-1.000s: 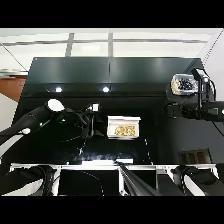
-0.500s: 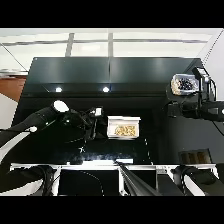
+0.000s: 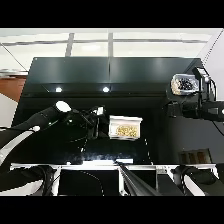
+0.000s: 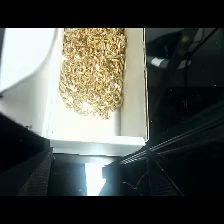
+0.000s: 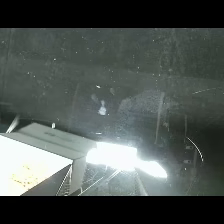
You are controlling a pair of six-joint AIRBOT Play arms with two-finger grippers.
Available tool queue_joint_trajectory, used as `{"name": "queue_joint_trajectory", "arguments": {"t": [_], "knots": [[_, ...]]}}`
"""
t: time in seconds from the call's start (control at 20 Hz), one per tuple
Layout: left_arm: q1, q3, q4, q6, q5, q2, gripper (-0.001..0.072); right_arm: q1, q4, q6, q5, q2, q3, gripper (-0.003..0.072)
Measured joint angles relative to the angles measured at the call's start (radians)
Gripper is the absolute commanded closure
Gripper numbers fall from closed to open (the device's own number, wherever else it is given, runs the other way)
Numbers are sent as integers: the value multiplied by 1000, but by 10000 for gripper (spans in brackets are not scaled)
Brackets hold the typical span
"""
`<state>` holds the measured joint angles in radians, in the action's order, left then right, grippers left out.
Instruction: Fold the box and place the chain.
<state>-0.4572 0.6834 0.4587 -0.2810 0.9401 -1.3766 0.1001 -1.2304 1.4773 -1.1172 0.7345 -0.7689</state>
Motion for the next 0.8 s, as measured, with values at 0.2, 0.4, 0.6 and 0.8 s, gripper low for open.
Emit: {"name": "queue_joint_trajectory", "arguments": {"t": [0.2, 0.4, 0.6, 0.8], "knots": [[-13, 2, -4, 24, -35, -2, 1, 0, 0, 0, 0, 0, 0, 234], [-36, 5, 20, 45, -56, -3, 2, 0, 1, 0, 0, 0, 0, 233], [-53, 8, 41, 51, -64, -5, 1, 0, 0, 1, 0, 0, 0, 233], [-79, 18, 31, 60, -84, -12, 2, 0, 0, 1, 1, 0, 0, 234]]}}
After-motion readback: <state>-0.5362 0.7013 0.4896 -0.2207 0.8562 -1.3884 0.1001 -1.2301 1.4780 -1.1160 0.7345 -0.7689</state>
